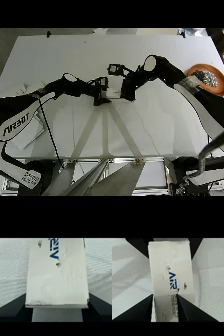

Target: Fold the box and place the chain.

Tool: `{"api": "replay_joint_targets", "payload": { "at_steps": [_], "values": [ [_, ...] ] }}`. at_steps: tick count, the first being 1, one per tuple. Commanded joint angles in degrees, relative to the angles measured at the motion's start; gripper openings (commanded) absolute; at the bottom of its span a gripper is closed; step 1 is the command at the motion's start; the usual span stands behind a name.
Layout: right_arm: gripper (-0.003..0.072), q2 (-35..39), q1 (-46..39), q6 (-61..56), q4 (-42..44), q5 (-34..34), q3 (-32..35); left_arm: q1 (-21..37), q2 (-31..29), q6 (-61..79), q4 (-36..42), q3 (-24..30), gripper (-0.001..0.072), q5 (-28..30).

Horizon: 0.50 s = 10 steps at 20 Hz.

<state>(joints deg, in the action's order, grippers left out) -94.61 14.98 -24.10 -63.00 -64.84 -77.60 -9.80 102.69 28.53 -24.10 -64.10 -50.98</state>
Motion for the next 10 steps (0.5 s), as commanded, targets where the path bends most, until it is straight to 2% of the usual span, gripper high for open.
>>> {"api": "replay_joint_targets", "payload": {
  "at_steps": [1,5,10],
  "values": [
    [0.0327,0.0,0.1,-0.1,-0.2,-0.3,0.4,0.1,0.0,0.0,0.1,0.0,0.0325,0.2],
    [0.0343,1.1,0.1,-0.1,-0.2,-0.3,0.3,0.1,0.0,0.0,0.1,0.0,0.0325,0.2],
    [0.0337,7.6,0.0,-1.1,0.4,1.0,0.3,0.1,0.0,-0.1,0.1,0.0,0.0325,0.2]
  ]
}}
